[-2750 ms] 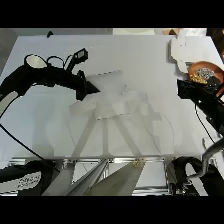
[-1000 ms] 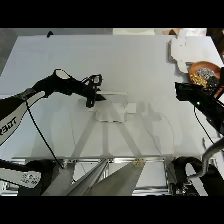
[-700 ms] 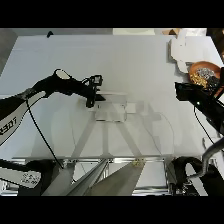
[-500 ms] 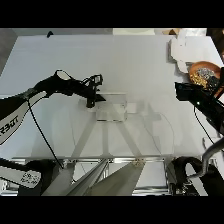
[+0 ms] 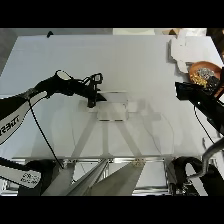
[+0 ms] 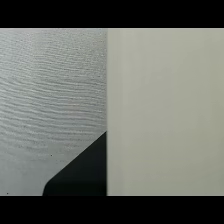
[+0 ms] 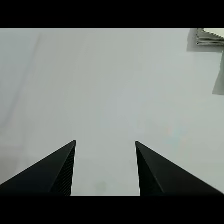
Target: Fold the box and place the chain.
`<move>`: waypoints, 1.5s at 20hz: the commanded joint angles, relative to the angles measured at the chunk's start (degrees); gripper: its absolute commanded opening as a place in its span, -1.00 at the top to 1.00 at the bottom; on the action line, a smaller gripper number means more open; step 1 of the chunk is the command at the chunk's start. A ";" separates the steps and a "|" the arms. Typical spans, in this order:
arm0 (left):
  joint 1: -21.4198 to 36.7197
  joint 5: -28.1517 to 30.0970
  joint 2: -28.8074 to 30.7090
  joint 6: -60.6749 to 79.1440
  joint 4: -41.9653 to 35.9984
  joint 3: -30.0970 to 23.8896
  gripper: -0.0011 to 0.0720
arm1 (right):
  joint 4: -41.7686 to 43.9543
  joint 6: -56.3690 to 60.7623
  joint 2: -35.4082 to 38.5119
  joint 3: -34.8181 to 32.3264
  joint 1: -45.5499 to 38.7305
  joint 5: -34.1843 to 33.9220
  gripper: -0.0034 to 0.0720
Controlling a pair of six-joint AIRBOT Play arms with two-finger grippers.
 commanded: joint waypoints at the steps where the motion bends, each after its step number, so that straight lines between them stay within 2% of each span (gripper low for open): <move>1: 0.00 -0.07 -0.04 -0.04 -0.11 -0.02 0.94 | 0.11 -2.75 0.07 1.07 -0.04 5.55 -0.14; 2: 0.00 -0.07 -0.04 -0.02 -0.11 -0.02 0.94 | 0.15 -5.73 0.07 1.70 -0.04 9.84 -0.16; 3: 0.00 -0.07 -0.04 -0.02 -0.11 -0.02 0.94 | 0.17 -9.46 0.07 2.40 -0.04 15.10 -0.33; 4: -0.02 -0.07 -0.04 -0.02 -0.11 -0.02 0.94 | 0.20 -12.87 0.07 2.82 -0.04 19.74 -0.68; 5: 0.00 -0.07 -0.04 -0.02 -0.11 -0.02 0.94 | 0.20 -17.40 0.07 3.04 -0.04 24.44 -0.86; 7: 0.00 -0.07 -0.04 -0.02 -0.11 -0.02 0.94 | 0.15 -27.74 0.07 3.04 0.26 31.76 -0.93; 8: 0.00 -0.09 -0.04 -0.02 -0.11 -0.02 0.94 | 0.35 -32.26 0.02 3.04 1.27 32.46 -0.93; 10: 0.00 -0.07 -0.04 -0.02 -0.11 -0.02 0.94 | 0.50 -41.64 -0.02 3.04 4.33 32.57 -0.93; 13: 0.00 -0.07 -0.04 -0.02 -0.11 -0.02 0.94 | -0.37 -46.80 -0.02 3.02 9.18 32.70 -0.93; 18: 0.00 -0.07 -0.04 -0.02 -0.11 -0.02 0.94 | -2.89 -48.02 0.00 3.04 15.19 32.89 -0.92; 24: 0.00 -0.07 -0.04 -0.02 -0.11 -0.02 0.94 | -2.38 -46.56 -0.35 3.02 15.39 32.57 -0.92; 27: 0.00 -0.07 -0.04 -0.02 -0.11 -0.02 0.94 | -3.10 -45.72 -4.48 3.02 15.39 29.51 -0.92; 29: 0.00 -0.07 -0.04 -0.02 -0.11 -0.02 0.94 | -2.89 -52.26 -9.53 3.02 15.96 27.56 -0.92; 30: -0.02 -0.07 -0.04 -0.02 -0.13 -0.02 0.94 | -2.29 -55.41 -12.11 3.02 17.42 22.99 -0.92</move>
